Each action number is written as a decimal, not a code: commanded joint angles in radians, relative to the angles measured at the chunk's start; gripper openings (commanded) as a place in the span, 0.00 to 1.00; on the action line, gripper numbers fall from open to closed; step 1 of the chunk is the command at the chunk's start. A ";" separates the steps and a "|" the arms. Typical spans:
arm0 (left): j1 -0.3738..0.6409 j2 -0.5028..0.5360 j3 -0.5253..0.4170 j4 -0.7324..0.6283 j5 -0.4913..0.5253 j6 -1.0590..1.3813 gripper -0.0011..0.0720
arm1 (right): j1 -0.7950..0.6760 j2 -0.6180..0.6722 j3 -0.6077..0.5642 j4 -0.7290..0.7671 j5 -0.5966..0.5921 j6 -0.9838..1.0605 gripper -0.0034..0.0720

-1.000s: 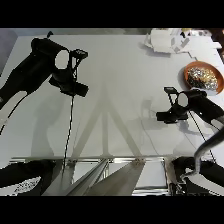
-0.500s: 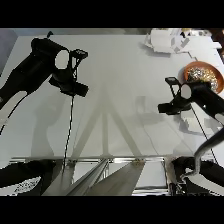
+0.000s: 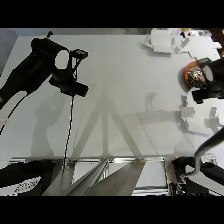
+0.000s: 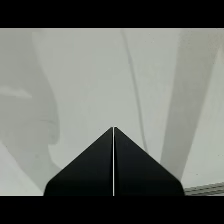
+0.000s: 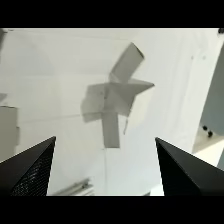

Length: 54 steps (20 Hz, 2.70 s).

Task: Fold the box and place the chain.

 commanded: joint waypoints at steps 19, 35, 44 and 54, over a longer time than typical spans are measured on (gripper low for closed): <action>-0.001 0.001 0.000 0.000 0.000 0.000 0.03 | -0.320 -0.276 -0.061 -0.057 -0.021 0.072 0.62; -0.001 0.001 0.000 0.000 0.000 0.000 0.03 | -0.211 -0.240 -0.061 -0.088 -0.109 -0.012 0.05; 0.001 0.001 0.000 0.015 0.000 0.192 0.03 | 0.145 0.239 -0.387 0.534 -0.467 0.000 0.05; 0.001 -0.003 0.000 0.000 0.083 0.242 0.03 | 0.602 0.397 -0.615 0.611 -0.716 0.271 0.06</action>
